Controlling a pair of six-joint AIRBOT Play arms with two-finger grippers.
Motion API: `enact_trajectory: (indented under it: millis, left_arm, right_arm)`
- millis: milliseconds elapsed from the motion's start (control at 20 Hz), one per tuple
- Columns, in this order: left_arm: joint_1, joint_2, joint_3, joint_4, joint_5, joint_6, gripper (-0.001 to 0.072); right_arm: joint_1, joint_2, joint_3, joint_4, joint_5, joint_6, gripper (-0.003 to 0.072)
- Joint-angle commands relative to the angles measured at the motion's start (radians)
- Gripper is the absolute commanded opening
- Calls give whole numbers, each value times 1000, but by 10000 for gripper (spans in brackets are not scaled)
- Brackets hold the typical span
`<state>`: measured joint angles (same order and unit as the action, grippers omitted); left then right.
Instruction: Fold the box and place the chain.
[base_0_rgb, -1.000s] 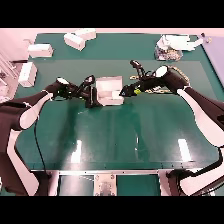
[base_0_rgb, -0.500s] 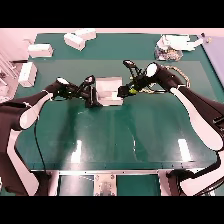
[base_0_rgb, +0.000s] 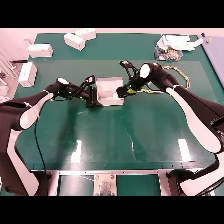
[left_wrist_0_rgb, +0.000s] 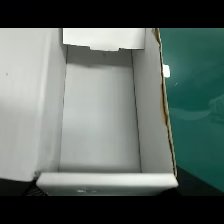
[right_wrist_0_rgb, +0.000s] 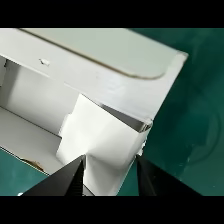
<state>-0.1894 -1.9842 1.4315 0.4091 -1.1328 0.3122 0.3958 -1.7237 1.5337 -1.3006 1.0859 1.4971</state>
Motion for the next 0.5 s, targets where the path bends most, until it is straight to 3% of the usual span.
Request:
enact_trajectory:
  millis: [0, 150, 450]
  left_arm:
    - [-1, 0, 1, 2, -2, 2, 629]
    - [-1, 0, 1, 2, -1, 2, 629]
    - [-1, 0, 1, 2, -2, 2, 630]
  right_arm:
    - [22, 1, 29, -82, 8, 53, 389]
    - [33, 0, 30, -152, 40, 100, 395]
    - [37, -37, 31, -151, 40, 113, 420]
